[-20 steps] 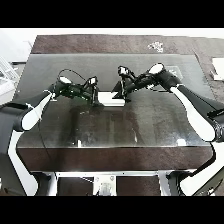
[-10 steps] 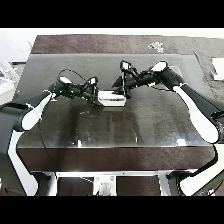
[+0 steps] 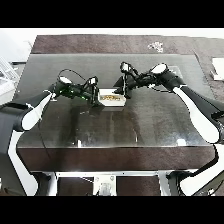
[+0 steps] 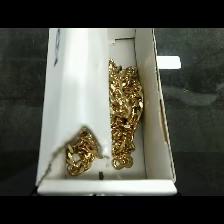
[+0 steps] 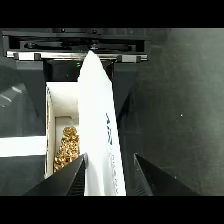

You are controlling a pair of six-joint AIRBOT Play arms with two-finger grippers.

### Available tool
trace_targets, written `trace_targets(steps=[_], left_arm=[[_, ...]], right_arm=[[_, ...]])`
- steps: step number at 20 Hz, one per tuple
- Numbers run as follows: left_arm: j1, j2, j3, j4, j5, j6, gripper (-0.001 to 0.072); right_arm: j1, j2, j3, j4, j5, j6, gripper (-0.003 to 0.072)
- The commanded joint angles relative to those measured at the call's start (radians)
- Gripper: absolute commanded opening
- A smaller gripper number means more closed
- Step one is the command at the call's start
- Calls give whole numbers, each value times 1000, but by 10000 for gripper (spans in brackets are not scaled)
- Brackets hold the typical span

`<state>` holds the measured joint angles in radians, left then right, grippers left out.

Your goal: Fold the box and place the chain.

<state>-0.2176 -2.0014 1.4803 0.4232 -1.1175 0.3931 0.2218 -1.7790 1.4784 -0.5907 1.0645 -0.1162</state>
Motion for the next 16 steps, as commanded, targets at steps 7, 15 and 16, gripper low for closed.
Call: trace_targets(steps=[7, 15, 16], left_arm=[[0, 1, 1, 1, -1, 0, 487], [0, 1, 1, 1, -1, 0, 487], [0, 1, 1, 1, 0, 0, 487]], right_arm=[[1, 0, -6, 4, 104, 7, 336], [3, 0, -53, 12, 2, 6, 336], [6, 0, -53, 11, 2, 7, 336]])
